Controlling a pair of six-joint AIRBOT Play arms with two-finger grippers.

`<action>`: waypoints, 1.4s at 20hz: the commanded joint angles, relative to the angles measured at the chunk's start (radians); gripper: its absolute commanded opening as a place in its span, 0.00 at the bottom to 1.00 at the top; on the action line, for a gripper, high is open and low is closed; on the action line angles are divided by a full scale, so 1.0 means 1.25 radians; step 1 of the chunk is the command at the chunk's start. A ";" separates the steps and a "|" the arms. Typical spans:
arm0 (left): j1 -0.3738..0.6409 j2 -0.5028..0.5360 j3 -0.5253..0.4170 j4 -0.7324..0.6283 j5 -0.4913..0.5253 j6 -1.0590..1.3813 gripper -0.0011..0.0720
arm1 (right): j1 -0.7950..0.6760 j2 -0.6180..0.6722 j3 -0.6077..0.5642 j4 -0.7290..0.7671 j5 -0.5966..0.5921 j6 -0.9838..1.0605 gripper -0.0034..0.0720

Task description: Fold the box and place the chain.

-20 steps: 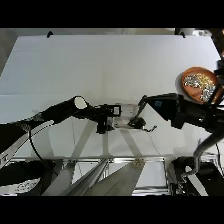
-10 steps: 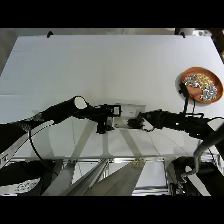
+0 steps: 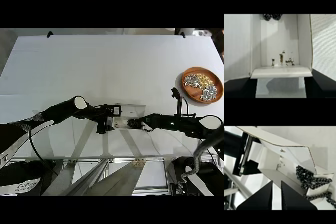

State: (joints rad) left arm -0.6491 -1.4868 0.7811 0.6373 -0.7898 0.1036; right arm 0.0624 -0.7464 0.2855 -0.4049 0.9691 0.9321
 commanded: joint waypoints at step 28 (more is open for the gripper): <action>-0.001 0.000 0.000 0.000 0.000 0.000 0.36 | 0.200 -0.054 0.117 -0.614 -0.199 -0.578 0.79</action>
State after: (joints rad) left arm -0.6491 -1.4868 0.7811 0.6373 -0.7898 0.1036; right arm 0.2440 -0.7868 0.4309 -1.1641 0.8616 0.3206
